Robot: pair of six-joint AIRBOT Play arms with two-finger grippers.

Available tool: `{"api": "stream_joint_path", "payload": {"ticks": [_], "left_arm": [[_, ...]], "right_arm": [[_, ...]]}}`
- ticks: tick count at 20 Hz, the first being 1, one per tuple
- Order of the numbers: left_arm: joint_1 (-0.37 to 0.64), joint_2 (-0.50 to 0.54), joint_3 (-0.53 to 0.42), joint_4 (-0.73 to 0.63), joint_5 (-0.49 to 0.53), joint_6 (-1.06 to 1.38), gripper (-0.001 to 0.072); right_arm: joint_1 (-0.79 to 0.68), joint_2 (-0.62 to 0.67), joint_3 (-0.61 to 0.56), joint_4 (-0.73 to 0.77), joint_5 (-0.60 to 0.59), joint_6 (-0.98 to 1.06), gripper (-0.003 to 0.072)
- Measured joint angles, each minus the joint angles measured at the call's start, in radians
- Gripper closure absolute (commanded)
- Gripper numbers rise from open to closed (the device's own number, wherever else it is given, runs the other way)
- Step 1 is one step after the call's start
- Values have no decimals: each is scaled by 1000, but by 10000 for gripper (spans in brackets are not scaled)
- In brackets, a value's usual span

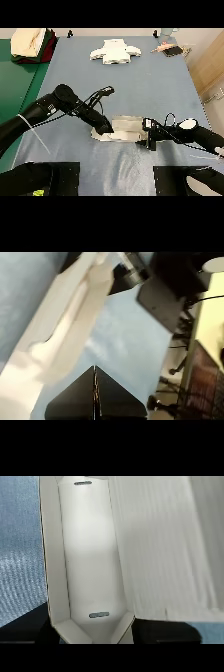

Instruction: Fold the box.

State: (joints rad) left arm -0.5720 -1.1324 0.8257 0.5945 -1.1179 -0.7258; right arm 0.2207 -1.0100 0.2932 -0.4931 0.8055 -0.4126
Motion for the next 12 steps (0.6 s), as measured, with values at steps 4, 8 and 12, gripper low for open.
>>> {"api": "stream_joint_path", "payload": {"ticks": [4,8,12], "left_arm": [[-66,-81,102,-24,157,-153,693],[-44,-214,171,-26,235,-291,694],[-40,-329,190,3,263,-386,694]], "right_arm": [[0,0,0,0,0,0,170],[0,0,0,0,0,0,170],[0,0,0,0,0,1,171]]}}
